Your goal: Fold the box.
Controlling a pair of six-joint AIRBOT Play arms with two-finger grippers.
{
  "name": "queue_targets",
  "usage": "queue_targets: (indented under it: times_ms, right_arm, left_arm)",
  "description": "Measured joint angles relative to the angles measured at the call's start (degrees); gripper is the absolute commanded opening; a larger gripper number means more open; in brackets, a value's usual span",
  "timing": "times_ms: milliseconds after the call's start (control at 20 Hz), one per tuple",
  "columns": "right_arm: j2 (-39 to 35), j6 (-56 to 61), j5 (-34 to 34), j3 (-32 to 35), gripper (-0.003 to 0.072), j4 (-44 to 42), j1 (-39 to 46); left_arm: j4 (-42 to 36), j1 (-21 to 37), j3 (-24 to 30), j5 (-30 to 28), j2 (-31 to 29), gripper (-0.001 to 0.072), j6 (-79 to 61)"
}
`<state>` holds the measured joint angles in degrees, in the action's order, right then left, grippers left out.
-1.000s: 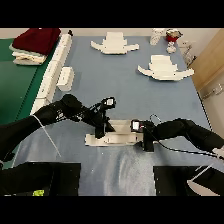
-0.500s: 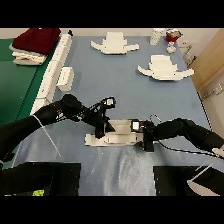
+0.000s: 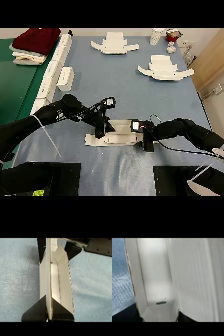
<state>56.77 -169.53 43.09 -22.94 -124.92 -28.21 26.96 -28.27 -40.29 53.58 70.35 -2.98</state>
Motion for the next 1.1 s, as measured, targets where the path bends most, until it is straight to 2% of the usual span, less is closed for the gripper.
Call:
queue_targets:
  times_ms: [1100]
  right_arm:
    - [0.0,0.0,0.0,0.0,0.0440,0.0,0.0]
  left_arm:
    - [-2.5,0.0,0.0,0.5,0.1,0.0018,0.0]
